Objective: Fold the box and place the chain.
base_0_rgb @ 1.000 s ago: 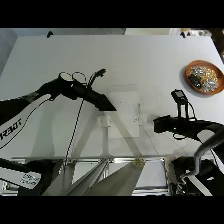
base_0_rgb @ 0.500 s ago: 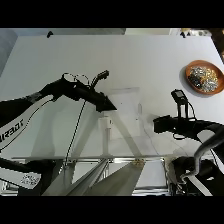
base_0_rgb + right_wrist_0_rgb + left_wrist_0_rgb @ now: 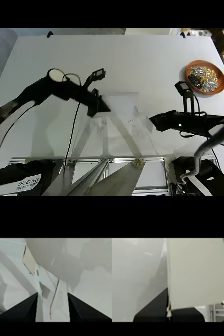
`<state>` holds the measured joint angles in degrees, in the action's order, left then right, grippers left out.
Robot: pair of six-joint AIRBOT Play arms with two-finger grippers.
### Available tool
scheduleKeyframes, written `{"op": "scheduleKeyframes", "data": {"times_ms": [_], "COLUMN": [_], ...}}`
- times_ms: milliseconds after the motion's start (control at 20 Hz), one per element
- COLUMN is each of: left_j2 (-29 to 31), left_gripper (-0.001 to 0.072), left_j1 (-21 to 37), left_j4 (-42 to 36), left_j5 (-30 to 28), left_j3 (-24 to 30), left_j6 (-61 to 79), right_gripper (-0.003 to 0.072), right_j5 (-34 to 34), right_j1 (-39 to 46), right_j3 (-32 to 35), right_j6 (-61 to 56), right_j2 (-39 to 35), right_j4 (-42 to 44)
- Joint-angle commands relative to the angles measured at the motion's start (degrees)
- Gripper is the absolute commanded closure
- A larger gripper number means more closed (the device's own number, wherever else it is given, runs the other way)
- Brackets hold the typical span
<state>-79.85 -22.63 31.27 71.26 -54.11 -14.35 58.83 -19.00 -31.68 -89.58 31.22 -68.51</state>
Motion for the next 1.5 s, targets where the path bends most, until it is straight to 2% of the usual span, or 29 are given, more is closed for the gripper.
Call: {"op": "scheduleKeyframes", "data": {"times_ms": [0, 100, 200, 300, 400, 550, 800, 1100, 1200, 1350, 1450], "left_j2": [10.08, 12.39, 11.56, 10.21, 8.26, 4.42, -3.56, -5.46, -5.46, -7.52, -9.70], "left_gripper": [0.0714, 0.0708, 0.0708, 0.0708, 0.0708, 0.0709, 0.0709, 0.0709, 0.0710, 0.0710, 0.0709], "left_j1": [-1.81, -3.78, -5.44, -6.47, -6.82, -6.82, -6.91, -6.99, -6.99, -6.99, -7.10], "left_j4": [0.39, -1.46, -1.79, -4.02, -9.84, -18.86, -18.75, -15.54, -12.28, -8.61, -8.52], "left_j5": [-8.22, -10.19, -11.08, -14.75, -18.45, -20.59, -20.46, -20.44, -19.76, -15.23, -14.56], "left_j3": [10.71, 15.15, 15.52, 15.52, 15.52, 15.13, 11.26, 10.43, 8.33, 4.76, 4.15], "left_j6": [6.54, 14.67, 16.37, 22.18, 30.12, 37.68, 38.62, 36.96, 34.84, 32.41, 32.11], "right_gripper": [0.0270, 0.0271, 0.0271, 0.0271, 0.0271, 0.0272, 0.0272, 0.0273, 0.0273, 0.0273, 0.0273], "right_j5": [3.78, 3.39, 2.99, 2.86, 2.84, 2.78, 1.60, 1.49, 0.92, 0.28, 0.37], "right_j1": [-0.04, -0.04, -0.04, -0.04, -0.04, -0.04, -0.04, -0.04, -0.04, -0.04, -0.04], "right_j3": [-4.09, -4.09, -4.09, -4.09, -4.09, -4.07, -4.04, -4.02, -4.00, -4.00, -4.00], "right_j6": [0.07, 0.04, 0.04, 0.04, 0.04, 0.07, 1.38, 2.56, 2.64, 2.67, 2.64], "right_j2": [-0.04, 0.00, 0.02, 0.04, 0.04, 0.04, 0.04, 0.09, 0.11, 0.11, 0.09], "right_j4": [0.02, 0.02, 0.28, 0.42, 0.39, 0.37, 0.17, -0.07, -0.07, -0.07, -0.04]}}
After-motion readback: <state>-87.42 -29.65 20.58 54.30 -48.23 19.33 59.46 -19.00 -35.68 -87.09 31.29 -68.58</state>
